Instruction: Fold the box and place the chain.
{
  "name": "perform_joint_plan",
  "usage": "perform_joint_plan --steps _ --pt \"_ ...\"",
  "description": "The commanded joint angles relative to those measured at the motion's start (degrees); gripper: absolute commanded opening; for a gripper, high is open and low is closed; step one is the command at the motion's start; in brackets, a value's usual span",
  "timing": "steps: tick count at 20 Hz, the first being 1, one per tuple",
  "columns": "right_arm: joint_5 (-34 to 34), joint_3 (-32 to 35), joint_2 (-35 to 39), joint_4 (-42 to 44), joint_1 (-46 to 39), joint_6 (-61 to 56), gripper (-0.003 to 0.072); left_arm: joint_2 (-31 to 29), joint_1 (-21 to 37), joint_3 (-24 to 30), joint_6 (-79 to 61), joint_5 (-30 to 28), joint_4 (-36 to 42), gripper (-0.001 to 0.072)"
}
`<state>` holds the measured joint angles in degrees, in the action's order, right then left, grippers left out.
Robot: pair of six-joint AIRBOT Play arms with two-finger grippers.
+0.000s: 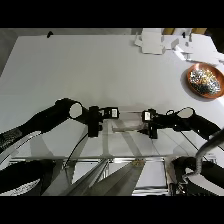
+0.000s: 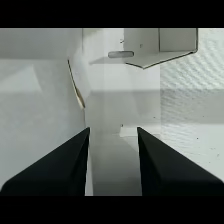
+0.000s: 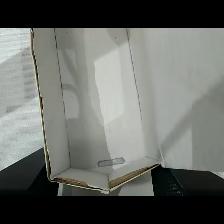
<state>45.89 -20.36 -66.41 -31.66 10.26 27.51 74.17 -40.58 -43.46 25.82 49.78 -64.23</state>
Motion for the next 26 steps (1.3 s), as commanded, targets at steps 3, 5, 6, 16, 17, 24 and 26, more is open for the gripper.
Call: perform_joint_plan --steps 3,5,6,16,17,24,26 --pt "0.0 0.0 0.0 0.0 0.0 0.0 0.0268 0.0 0.0 0.1 -10.9 -4.0 4.9 0.0352" --pt "0.0 0.0 0.0 0.0 0.0 0.0 0.0268 0.1 0.0 0.2 -10.9 -4.8 5.5 0.0352" --pt "0.0 0.0 0.0 0.0 0.0 0.0 0.0268 0.1 0.0 0.2 -10.9 -4.8 5.5 0.0352" --pt "0.0 0.0 0.0 0.0 0.0 0.0 0.0268 2.6 -2.4 0.2 -11.6 -5.0 10.3 0.0271" --pt "0.0 0.0 0.0 0.0 0.0 0.0 0.0268 2.6 -2.4 0.2 -11.6 -5.0 10.5 0.0271" --pt "0.0 0.0 0.0 0.0 0.0 0.0 0.0268 3.0 -2.4 0.2 -11.7 -8.7 15.5 0.0268" --pt "0.0 0.0 0.0 0.0 0.0 0.0 0.0268 3.1 -2.4 0.2 -11.7 -9.9 16.1 0.0188"
